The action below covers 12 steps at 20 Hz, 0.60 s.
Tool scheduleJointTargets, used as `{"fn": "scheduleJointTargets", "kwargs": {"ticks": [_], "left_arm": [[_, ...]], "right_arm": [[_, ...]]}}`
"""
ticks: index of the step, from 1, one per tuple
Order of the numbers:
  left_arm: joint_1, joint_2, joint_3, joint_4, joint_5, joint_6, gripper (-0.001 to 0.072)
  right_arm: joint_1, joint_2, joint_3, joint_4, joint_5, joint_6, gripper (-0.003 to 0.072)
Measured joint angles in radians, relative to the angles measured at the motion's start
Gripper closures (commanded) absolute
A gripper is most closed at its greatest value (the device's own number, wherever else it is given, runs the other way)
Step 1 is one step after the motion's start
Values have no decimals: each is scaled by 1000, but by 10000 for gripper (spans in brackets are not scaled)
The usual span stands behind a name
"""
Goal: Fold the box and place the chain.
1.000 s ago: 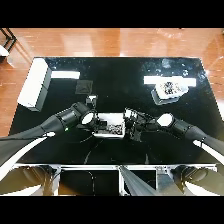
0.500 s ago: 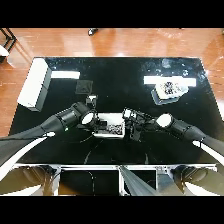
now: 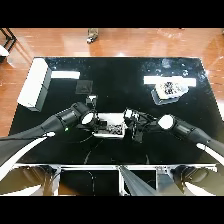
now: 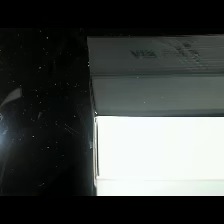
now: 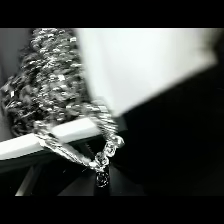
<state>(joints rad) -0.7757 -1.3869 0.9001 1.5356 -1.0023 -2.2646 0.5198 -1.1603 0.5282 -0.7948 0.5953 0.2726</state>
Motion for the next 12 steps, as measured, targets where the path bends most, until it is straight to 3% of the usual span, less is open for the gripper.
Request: {"fn": "scheduleJointTargets", "kwargs": {"ticks": [7,12], "left_arm": [[0,0,0,0,-2,1,684],[0,0,0,0,-3,2,684]], "right_arm": [[-80,297,43,-106,157,334,661],[-87,374,87,151,257,433,661]]}}
